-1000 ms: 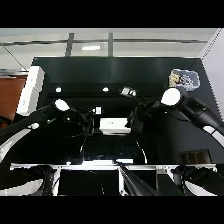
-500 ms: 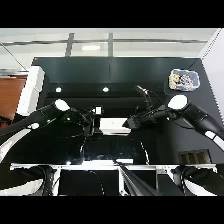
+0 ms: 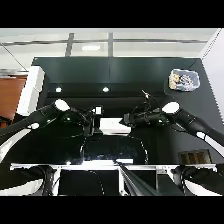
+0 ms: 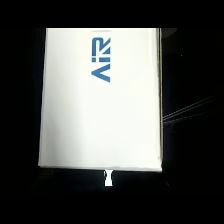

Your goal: Fold the box and place the chain.

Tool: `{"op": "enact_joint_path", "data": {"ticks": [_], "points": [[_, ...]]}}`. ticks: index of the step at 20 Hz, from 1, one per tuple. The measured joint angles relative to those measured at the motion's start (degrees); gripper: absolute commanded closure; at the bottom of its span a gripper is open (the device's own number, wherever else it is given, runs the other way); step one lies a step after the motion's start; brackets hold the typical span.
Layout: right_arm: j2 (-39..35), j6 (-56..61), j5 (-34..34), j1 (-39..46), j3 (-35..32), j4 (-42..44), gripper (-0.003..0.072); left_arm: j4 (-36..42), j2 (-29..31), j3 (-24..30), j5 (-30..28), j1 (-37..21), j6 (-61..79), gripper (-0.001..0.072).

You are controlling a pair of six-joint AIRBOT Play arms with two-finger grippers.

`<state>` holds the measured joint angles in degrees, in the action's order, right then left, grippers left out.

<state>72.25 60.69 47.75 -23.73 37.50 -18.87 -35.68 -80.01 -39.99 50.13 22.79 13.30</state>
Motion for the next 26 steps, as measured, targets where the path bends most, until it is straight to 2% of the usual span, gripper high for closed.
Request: {"op": "enact_joint_path", "data": {"ticks": [10,13,17,18,20,23,26], "points": [[0.6,1.9,-0.3,-1.5,0.2,-4.9,0.0670,-0.1,0.0,0.0,0.0,0.0,0.1,0.0377],[-2.1,1.8,2.6,-0.2,1.8,-7.9,0.0670,0.1,0.0,0.0,0.1,0.0,-0.2,0.0377],[-9.7,2.4,7.9,4.8,6.4,-13.6,0.0670,0.1,0.0,0.0,0.0,0.0,-0.2,0.0378],[-11.7,3.3,9.0,6.4,7.3,-16.2,0.0671,0.1,0.0,0.0,0.0,0.0,-0.2,0.0346],[-16.0,6.5,11.8,10.3,8.4,-22.3,0.0670,-0.1,0.2,0.0,-0.1,0.0,-0.1,-0.0007],[-21.4,11.7,17.0,16.9,9.2,-31.6,0.0670,-0.4,1.7,0.0,-0.1,-0.2,-0.3,-0.0007],[-24.3,14.4,21.5,22.4,9.4,-37.0,0.0670,-3.1,5.4,0.0,0.7,-0.6,-4.3,-0.0007]]}}
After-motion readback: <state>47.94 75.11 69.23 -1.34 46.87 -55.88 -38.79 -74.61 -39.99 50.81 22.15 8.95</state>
